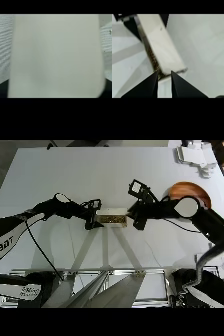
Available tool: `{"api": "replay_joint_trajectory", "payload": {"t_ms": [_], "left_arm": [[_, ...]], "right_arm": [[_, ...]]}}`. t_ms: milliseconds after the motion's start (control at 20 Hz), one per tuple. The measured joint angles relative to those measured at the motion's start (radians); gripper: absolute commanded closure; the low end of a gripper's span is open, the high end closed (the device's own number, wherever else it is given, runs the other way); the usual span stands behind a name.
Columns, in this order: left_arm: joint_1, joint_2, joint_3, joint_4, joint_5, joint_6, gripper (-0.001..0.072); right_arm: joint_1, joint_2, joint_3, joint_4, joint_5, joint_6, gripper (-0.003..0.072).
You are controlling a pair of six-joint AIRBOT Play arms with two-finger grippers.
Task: Fold the box and place the chain.
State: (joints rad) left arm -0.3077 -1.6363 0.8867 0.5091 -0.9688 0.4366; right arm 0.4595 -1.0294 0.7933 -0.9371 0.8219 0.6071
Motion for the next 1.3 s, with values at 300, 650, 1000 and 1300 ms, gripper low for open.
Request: {"api": "replay_joint_trajectory", "payload": {"t_ms": [300,650,1000,1300], "left_arm": [[0.0,0.0,0.0,0.0,0.0,0.0,0.0431],[0.0,0.0,0.0,0.0,0.0,0.0,0.0431],[0.0,0.0,0.0,0.0,0.0,0.0,0.0431],[0.0,0.0,0.0,0.0,0.0,0.0,0.0431]], "right_arm": [[0.03,-0.042,-0.108,0.01,0.056,0.195,0.035],[0.107,-0.168,-0.126,0.088,-0.1,0.323,0.046],[0.119,-0.196,-0.127,0.104,-0.199,0.381,0.0671],[0.119,-0.192,-0.127,0.106,-0.22,0.387,0.0667]]}}
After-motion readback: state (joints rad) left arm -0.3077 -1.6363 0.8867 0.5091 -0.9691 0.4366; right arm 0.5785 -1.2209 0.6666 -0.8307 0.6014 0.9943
